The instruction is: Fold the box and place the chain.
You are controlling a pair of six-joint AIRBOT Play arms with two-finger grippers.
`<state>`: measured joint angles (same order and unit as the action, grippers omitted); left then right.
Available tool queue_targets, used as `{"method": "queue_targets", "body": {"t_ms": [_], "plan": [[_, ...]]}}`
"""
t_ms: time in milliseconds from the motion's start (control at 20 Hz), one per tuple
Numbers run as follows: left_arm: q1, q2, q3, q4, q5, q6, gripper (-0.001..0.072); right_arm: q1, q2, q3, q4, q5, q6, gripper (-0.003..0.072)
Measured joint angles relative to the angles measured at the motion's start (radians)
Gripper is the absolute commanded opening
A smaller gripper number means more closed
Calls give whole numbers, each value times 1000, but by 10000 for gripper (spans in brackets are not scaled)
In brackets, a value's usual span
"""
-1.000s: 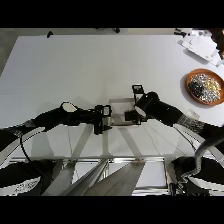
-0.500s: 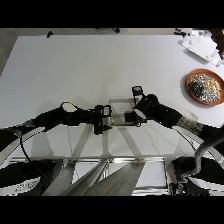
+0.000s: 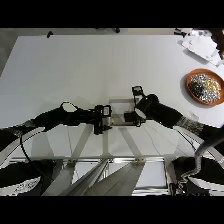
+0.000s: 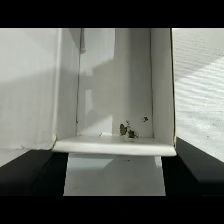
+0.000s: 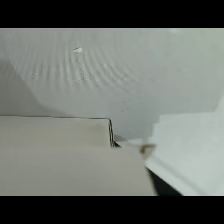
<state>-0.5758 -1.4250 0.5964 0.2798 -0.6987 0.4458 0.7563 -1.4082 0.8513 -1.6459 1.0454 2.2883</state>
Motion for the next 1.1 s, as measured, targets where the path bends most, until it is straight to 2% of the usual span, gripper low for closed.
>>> {"method": "queue_targets", "body": {"t_ms": [50,200,250,300,350,800,950,1100], "plan": [[0,0,0,0,-2,1,319,0,5,-1,-1,11,-7,297],[0,0,0,1,-3,1,319,0,36,-2,9,24,-32,305],[0,0,0,-1,1,0,319,1,47,-2,10,27,-35,371],[0,0,0,-2,2,0,319,0,59,-1,6,21,-38,470],[0,0,0,-2,2,0,319,0,70,-1,0,20,-40,491],[0,0,0,-2,2,-1,319,-16,204,-1,-27,18,-110,491],[0,0,0,-2,2,-1,319,-72,297,-1,-31,14,-173,481],[0,0,0,-2,2,-1,319,-162,416,-1,-58,12,-274,434]]}}
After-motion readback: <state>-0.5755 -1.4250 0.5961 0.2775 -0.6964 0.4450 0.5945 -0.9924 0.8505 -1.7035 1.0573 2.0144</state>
